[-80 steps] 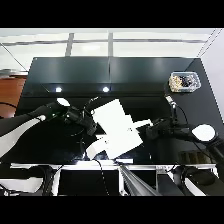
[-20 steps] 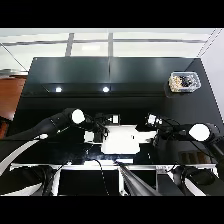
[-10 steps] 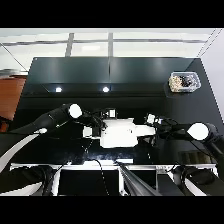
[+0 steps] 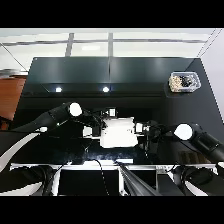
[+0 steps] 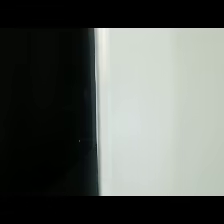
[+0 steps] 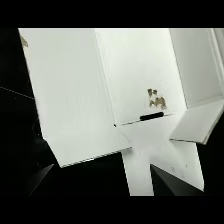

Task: Fold the box and place the chain.

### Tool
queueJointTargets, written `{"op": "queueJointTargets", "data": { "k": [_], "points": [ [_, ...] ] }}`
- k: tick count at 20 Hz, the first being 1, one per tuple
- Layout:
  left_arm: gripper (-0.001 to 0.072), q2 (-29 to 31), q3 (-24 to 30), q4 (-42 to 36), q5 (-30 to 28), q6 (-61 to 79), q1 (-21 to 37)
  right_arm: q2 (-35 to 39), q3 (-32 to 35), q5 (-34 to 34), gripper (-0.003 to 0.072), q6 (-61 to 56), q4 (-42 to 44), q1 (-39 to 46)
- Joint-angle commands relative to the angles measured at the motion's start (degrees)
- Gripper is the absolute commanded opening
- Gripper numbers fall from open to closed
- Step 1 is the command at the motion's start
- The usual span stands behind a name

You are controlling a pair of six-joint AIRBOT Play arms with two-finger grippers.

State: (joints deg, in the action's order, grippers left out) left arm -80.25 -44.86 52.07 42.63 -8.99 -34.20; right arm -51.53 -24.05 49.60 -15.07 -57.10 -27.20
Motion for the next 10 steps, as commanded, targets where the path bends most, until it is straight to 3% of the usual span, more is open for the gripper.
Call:
{"op": "queueJointTargets", "data": {
  "k": [1,10],
  "points": [
    [0.0031,-0.11,-0.04,-0.04,0.50,0.00,0.04,-1.60,0.02,-2.40,0.0692,0.59,0.07,-3.54],
    [0.0031,-0.17,-0.04,-0.07,0.48,0.00,0.04,-2.34,0.02,-7.67,0.0691,1.86,3.58,-6.56]
  ]
}}
